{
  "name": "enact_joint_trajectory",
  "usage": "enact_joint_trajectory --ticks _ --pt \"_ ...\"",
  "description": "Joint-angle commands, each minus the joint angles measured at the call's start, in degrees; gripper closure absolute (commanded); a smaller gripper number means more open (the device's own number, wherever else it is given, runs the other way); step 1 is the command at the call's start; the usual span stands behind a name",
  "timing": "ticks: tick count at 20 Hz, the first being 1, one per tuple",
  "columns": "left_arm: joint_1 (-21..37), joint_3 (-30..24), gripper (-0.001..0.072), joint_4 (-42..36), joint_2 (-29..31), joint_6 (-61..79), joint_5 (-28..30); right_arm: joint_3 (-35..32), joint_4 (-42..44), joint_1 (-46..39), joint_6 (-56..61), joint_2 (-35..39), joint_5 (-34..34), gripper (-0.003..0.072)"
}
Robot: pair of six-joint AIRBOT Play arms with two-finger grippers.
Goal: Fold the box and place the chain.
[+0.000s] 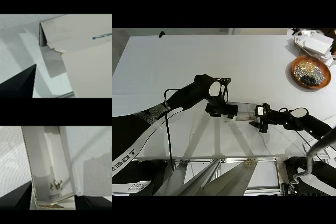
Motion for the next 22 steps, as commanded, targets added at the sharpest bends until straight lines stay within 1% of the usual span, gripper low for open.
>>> enact_joint_trajectory --ticks 1,7,10,15,17,18,20,22 --pt "-0.31 0.02 0.0146 -0.09 -1.25 -1.31 -0.04 -0.02 0.02 0.0 0.02 0.04 0.02 0.029" --pt "-0.92 0.04 0.0148 0.85 -2.01 -3.98 4.72 -0.02 0.02 0.0 0.02 0.04 0.02 0.029" --pt "-1.31 0.04 0.0149 1.33 -2.25 -4.02 5.18 -0.02 0.02 0.0 0.02 0.04 0.0 0.029" --pt "-2.05 0.04 0.0152 6.78 -2.38 -7.58 4.92 -0.02 0.02 0.0 0.02 0.04 0.02 0.029" --pt "-2.45 0.04 0.0156 7.13 -3.08 -8.15 4.87 -0.02 0.02 0.0 0.02 0.04 0.04 0.029" --pt "-2.86 0.04 0.02 7.15 -3.54 -8.22 4.9 -0.02 0.0 0.0 0.02 0.04 0.02 0.029" --pt "-3.67 0.04 0.0223 7.19 -4.35 -8.57 5.27 -0.02 0.0 0.0 0.04 0.04 0.0 0.029" --pt "-4.22 0.04 0.0321 7.19 -4.76 -8.57 5.62 -0.02 0.02 0.0 0.02 0.04 0.02 0.029"
